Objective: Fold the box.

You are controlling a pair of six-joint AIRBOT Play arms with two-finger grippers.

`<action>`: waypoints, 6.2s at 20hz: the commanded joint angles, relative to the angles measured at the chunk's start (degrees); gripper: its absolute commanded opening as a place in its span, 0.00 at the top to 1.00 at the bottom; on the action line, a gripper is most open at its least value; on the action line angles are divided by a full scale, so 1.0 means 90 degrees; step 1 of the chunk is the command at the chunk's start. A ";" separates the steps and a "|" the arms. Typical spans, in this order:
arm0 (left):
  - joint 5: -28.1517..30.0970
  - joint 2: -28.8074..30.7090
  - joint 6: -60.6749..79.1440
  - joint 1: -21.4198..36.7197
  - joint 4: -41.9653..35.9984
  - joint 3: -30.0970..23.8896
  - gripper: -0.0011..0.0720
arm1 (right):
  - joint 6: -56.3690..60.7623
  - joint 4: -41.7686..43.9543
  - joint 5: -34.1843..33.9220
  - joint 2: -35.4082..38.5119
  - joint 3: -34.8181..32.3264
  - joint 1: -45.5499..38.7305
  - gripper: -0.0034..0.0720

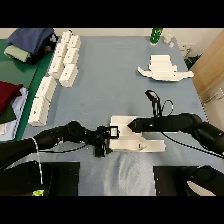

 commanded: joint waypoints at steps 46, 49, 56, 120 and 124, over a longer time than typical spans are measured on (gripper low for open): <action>0.0002 0.0005 -0.0007 -0.0002 -0.0005 0.0005 0.28 | -0.5506 -0.1999 -0.0199 0.1326 -0.1477 0.0937 0.67; 0.0002 0.0005 -0.0007 -0.0002 -0.0005 0.0005 0.28 | -0.5503 -0.2154 -0.0265 0.1326 -0.1477 0.0935 0.67; 0.0002 0.0005 -0.0007 -0.0002 -0.0005 0.0005 0.28 | -0.5467 -0.2521 -0.0498 0.1328 -0.1477 0.0918 0.64; 0.0002 0.0005 -0.0007 -0.0002 -0.0005 0.0005 0.28 | 0.3145 -0.6598 -0.4129 0.1314 -0.0214 0.0005 0.95; 0.0002 0.0005 -0.0007 -0.0002 -0.0005 0.0005 0.28 | 0.2705 -0.4010 -0.3810 0.1090 -0.0376 -0.1751 0.95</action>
